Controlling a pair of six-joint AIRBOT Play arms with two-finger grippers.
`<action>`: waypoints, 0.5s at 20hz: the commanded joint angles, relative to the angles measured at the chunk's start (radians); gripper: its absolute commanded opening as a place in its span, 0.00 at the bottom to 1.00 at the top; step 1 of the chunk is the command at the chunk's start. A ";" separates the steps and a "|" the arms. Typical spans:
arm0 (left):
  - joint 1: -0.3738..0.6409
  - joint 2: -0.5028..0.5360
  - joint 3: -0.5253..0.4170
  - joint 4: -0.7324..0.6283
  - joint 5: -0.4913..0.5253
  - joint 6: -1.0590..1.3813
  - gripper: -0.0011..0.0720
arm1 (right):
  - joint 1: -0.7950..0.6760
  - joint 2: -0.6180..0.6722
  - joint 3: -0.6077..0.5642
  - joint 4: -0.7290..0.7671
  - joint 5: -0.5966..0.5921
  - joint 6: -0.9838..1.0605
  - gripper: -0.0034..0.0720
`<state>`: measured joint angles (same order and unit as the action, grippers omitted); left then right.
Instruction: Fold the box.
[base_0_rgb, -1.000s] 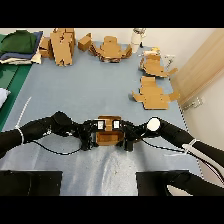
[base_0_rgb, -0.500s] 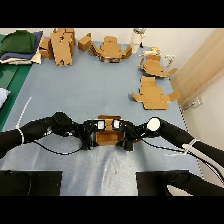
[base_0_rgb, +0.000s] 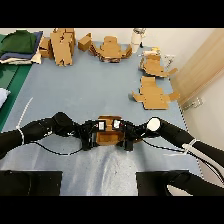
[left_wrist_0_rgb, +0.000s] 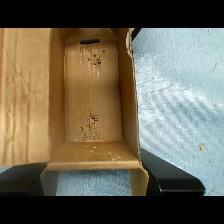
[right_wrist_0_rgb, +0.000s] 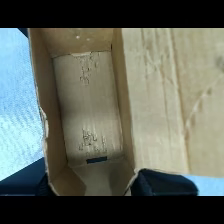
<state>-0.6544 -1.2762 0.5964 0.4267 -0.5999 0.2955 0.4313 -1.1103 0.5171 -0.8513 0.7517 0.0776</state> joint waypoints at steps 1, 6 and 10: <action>0.000 -0.001 0.001 0.001 -0.002 -0.001 0.50 | 0.001 0.000 0.001 0.003 0.000 0.000 0.71; 0.000 -0.001 0.001 0.001 -0.001 -0.001 0.50 | 0.001 0.000 0.001 0.003 0.000 0.051 0.83; 0.000 -0.001 0.001 0.001 -0.001 -0.001 0.50 | 0.001 0.022 0.001 -0.046 -0.001 0.128 0.84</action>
